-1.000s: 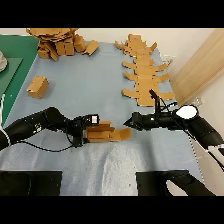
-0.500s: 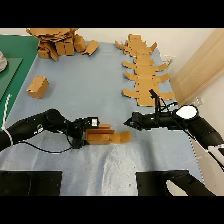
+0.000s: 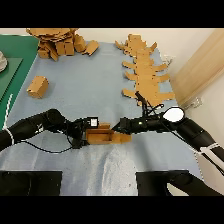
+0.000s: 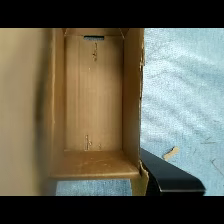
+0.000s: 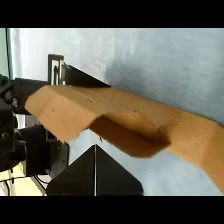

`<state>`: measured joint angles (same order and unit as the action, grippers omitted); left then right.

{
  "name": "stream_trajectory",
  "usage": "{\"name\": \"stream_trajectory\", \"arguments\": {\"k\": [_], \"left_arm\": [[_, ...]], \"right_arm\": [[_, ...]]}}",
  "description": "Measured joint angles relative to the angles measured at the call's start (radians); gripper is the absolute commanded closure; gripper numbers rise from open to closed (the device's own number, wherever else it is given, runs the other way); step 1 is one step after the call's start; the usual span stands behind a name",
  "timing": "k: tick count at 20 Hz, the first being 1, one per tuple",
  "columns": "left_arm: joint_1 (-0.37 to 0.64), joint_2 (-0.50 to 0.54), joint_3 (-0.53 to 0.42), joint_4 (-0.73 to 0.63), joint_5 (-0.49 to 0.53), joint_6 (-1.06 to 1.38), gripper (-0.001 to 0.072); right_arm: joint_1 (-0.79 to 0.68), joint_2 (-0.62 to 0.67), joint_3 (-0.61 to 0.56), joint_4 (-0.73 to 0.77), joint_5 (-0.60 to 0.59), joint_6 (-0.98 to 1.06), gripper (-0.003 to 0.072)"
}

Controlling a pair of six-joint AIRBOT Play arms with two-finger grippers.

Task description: Fold the box.

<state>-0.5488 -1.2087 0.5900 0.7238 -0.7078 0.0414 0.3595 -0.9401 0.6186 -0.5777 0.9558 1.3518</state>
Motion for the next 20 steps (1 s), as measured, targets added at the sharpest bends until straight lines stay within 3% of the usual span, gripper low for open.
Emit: {"name": "stream_trajectory", "arguments": {"k": [11,15,20], "left_arm": [[0.000,-0.002,-0.001,-0.001,-0.001,-0.003,0.0486],[0.000,-0.002,-0.001,0.005,-0.002,-0.002,0.0486],[0.000,0.000,-0.001,0.015,-0.004,0.002,0.0487]], "right_arm": [[0.083,-0.293,0.058,0.383,-0.193,-0.323,0.0685],[0.082,-0.303,0.066,0.388,-0.222,-0.347,0.0685],[0.072,-0.264,0.068,0.209,-0.285,-0.226,0.0686]]}}
